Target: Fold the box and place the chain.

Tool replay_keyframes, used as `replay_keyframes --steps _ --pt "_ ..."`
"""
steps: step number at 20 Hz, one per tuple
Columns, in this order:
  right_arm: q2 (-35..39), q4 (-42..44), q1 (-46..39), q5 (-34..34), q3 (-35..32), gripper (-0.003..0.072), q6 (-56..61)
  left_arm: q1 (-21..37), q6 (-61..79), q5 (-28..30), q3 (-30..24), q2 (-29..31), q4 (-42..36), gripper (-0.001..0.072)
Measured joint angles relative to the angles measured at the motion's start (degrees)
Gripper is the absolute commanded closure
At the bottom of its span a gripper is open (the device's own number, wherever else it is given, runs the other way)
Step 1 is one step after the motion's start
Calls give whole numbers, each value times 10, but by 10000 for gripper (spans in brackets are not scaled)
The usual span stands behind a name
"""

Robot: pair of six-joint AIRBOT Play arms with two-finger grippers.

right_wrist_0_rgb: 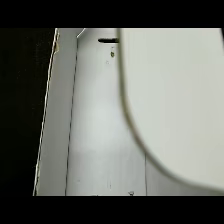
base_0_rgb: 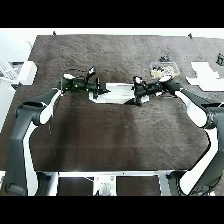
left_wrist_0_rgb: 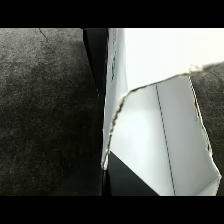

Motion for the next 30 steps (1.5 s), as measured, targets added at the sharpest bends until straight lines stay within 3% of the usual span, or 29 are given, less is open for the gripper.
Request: replay_keyframes --steps 8,9,10,30 --pt "-6 -4 0 1 4 1 0 0 0 0 0 0 0 689" --pt "-7 -4 0 1 4 54 0 0 0 0 0 0 0 689" --pt "-7 -4 0 1 4 60 0 0 0 0 0 0 0 689" --pt "-7 -4 -1 1 4 60 0 0 0 2 0 0 0 689"
